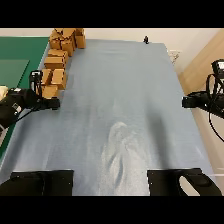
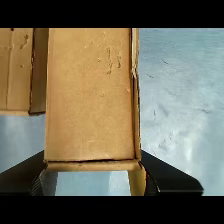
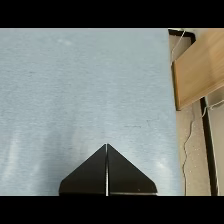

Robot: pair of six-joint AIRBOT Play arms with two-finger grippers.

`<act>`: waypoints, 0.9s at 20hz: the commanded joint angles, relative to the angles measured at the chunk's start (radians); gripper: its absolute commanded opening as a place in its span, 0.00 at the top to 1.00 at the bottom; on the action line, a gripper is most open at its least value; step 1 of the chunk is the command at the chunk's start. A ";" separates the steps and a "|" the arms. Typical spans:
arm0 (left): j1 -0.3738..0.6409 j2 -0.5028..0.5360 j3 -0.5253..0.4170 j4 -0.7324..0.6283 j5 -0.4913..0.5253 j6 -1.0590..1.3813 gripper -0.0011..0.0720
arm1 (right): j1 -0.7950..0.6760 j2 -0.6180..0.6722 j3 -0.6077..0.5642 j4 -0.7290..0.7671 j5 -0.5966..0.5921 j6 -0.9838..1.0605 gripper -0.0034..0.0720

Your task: Fold the box.

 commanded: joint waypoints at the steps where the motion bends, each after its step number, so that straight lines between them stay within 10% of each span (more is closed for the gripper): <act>1: 0.002 -0.086 -0.015 0.012 0.136 0.004 0.44 | 0.000 -0.006 0.000 0.026 0.003 0.000 0.95; 6: 0.004 -0.159 -0.015 -0.002 0.216 0.046 0.44 | 0.000 -0.006 0.000 0.032 0.015 0.000 0.95; 9: 0.003 -0.166 -0.012 -0.005 0.236 0.056 0.04 | 0.000 -0.006 0.000 0.032 0.016 0.000 0.95; 18: 0.005 -0.113 0.075 0.080 0.147 0.064 0.04 | 0.000 -0.006 0.000 0.032 0.022 0.000 0.95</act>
